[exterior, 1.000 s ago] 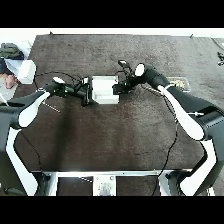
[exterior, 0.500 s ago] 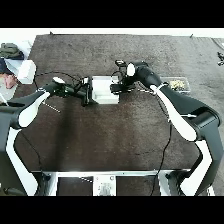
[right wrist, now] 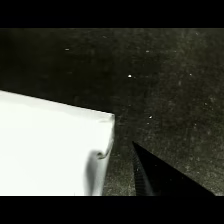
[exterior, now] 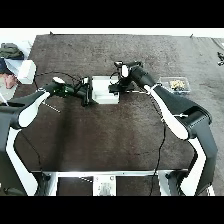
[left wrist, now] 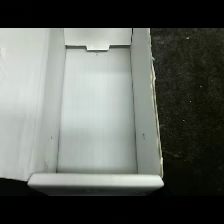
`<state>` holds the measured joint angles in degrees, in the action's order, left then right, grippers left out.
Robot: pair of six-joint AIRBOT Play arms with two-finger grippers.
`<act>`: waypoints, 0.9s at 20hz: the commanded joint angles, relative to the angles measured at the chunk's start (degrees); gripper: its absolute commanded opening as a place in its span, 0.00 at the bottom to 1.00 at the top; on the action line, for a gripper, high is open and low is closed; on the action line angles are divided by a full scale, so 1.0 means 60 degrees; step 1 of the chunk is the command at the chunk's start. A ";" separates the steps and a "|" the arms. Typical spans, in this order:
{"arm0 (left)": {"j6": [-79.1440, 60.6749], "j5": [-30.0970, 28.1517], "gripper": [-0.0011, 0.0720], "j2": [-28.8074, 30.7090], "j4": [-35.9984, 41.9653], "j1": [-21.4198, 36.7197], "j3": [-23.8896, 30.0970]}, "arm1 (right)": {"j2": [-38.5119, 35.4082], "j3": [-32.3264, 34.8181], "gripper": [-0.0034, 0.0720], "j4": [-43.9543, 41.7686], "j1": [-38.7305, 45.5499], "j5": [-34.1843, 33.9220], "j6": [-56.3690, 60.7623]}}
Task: Fold the box and place the chain.
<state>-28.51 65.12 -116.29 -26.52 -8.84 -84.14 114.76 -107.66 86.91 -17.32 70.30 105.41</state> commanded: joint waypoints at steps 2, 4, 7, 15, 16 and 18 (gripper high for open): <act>0.0000 0.0007 0.50 -0.0004 -0.0004 -0.0007 -0.0004 | 0.0102 -0.0029 0.54 0.0127 -0.0076 -0.0277 0.0568; 0.0000 0.0004 0.50 -0.0004 -0.0004 -0.0007 0.0000 | 0.0117 -0.0029 0.54 0.0127 -0.0178 -0.0554 0.0583; 0.0000 0.0007 0.50 -0.0004 -0.0004 -0.0007 0.0000 | 0.0321 -0.0029 0.54 0.0153 -0.0200 -0.0393 0.0667; 0.0004 0.0007 0.50 -0.0004 -0.0004 -0.0007 0.0000 | 0.0423 -0.0033 0.39 0.0455 -0.0226 -0.0288 0.0889; 0.0000 0.0007 0.50 -0.0004 -0.0004 -0.0007 -0.0004 | 0.0423 -0.0033 0.39 0.0481 -0.0226 -0.0288 0.0907; 0.0000 0.0007 0.50 -0.0004 -0.0004 -0.0007 -0.0004 | 0.0419 -0.0033 0.39 0.0481 -0.0229 -0.0284 0.0907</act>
<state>-28.49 65.17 -116.31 -26.52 -8.86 -84.14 117.23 -107.81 89.17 -18.72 68.38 110.54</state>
